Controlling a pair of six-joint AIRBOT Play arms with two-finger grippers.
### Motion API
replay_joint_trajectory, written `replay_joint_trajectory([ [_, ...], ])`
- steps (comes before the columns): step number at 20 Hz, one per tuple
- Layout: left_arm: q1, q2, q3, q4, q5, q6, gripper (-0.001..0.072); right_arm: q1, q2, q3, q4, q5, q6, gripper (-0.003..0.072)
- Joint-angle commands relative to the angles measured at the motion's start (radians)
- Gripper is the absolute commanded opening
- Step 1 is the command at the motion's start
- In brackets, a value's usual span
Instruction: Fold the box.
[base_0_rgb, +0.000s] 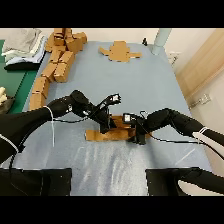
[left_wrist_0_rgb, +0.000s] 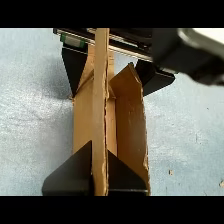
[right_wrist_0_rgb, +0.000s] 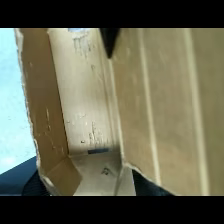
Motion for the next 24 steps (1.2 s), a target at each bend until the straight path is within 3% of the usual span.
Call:
replay_joint_trajectory([
  [1, 0.000, 0.000, 0.001, 0.000, 0.000, 0.000, 0.0015, 0.013, 0.014, 0.001, -0.023, 0.024, -0.001, 0.0718],
  [18, 0.000, 0.000, 0.001, 0.000, 0.000, 0.000, 0.0014, 0.013, 0.026, 0.000, -0.014, 0.019, 0.000, 0.0708],
  [24, 0.000, 0.000, 0.001, 0.000, 0.000, 0.000, 0.0014, 0.013, -0.008, 0.000, -0.016, 0.029, 0.000, 0.0672],
])
